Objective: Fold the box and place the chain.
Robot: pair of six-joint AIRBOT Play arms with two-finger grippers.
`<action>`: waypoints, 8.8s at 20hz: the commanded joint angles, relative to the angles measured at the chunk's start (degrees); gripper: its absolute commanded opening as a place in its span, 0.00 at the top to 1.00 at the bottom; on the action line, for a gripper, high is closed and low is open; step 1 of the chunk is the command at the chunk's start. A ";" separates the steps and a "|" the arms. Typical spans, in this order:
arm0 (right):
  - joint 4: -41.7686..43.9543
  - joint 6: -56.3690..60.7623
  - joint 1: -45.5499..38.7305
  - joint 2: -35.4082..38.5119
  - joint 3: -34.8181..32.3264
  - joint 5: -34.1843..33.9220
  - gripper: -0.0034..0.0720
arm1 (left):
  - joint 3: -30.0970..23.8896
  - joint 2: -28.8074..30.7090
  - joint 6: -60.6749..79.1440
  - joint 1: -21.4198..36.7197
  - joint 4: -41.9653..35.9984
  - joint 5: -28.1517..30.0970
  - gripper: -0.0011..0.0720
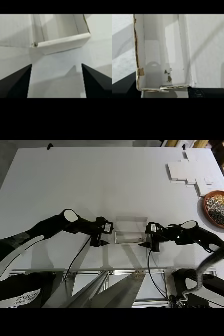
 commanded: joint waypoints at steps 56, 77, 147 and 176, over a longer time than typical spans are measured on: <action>0.15 -1.70 0.00 0.04 0.04 -0.24 0.42 | 1.31 -5.46 -4.39 -5.35 -7.74 0.96 0.59; -10.08 13.29 0.00 7.93 0.04 -3.19 0.04 | 1.31 -5.46 -4.39 -5.35 -7.72 0.98 0.59; 3.13 32.22 0.04 11.41 0.15 -14.36 0.93 | 1.31 -5.46 -4.39 -5.35 -7.72 0.96 0.59; -15.34 15.37 0.90 25.51 1.20 -2.38 0.61 | 1.31 -5.46 -4.39 -5.35 -7.74 0.98 0.59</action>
